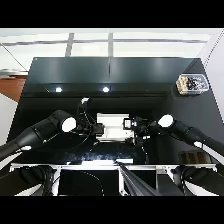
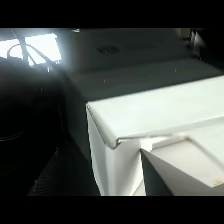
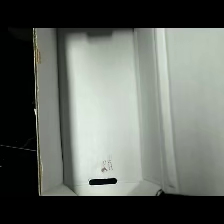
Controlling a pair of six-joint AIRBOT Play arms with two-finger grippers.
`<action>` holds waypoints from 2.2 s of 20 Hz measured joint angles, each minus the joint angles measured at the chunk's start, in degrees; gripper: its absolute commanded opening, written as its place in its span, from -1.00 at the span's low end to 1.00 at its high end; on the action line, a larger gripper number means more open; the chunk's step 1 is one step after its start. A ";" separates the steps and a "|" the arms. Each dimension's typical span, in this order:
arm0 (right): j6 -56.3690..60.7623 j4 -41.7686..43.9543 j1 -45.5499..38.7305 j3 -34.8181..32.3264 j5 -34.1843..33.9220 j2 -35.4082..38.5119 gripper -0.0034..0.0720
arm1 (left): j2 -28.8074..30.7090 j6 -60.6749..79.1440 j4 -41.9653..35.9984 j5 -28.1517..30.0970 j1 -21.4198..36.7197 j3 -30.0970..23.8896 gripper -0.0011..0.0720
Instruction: Fold the box and place the chain.
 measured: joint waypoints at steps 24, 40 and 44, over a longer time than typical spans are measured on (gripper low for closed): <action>0.00 0.00 0.00 -0.02 0.00 0.00 0.52 | -10.86 -20.79 14.23 -13.29 -9.77 12.59 -0.23; -0.02 0.00 0.00 -0.02 0.00 -0.02 0.52 | -13.79 -22.75 15.54 -14.40 -10.21 14.80 -0.37; 0.00 0.02 0.00 0.00 0.00 -0.02 0.52 | -14.29 -23.61 15.52 -15.74 -10.21 15.19 -0.61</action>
